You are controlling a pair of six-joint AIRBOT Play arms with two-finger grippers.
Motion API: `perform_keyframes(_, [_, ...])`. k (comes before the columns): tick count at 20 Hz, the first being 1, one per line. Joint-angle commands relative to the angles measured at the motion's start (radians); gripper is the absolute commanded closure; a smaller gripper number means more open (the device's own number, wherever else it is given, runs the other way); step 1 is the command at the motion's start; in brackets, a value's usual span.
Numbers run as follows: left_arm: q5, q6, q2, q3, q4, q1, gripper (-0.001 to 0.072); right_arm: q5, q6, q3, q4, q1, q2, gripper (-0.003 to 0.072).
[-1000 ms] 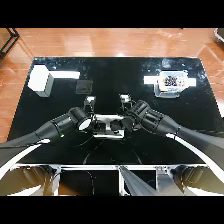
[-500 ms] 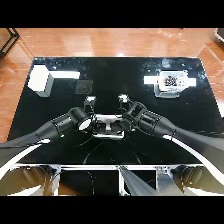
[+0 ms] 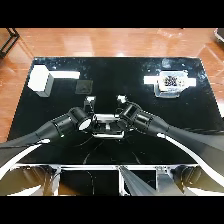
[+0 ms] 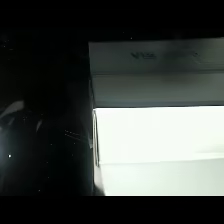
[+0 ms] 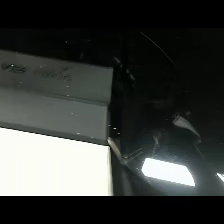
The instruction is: Fold the box and place the chain.
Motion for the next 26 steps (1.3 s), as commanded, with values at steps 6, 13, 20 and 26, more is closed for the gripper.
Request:
perform_keyframes(6, [-0.002,0.002,0.001,0.001,-0.001,0.000,0.0686,-0.017,-0.009,0.006,0.021,0.001,-0.005,0.0666])
perform_keyframes(13, [-0.001,0.002,0.001,0.001,0.000,0.000,0.0686,-0.032,-0.013,0.006,0.018,0.001,0.008,0.0393])
perform_keyframes(20, [0.001,0.002,0.001,0.001,0.000,0.000,0.0686,-0.103,-0.025,0.006,-0.010,-0.007,0.073,0.0090])
perform_keyframes(26, [0.000,0.003,0.001,0.001,0.001,0.000,0.0686,-0.142,-0.172,0.006,0.109,-0.007,0.173,0.0091])
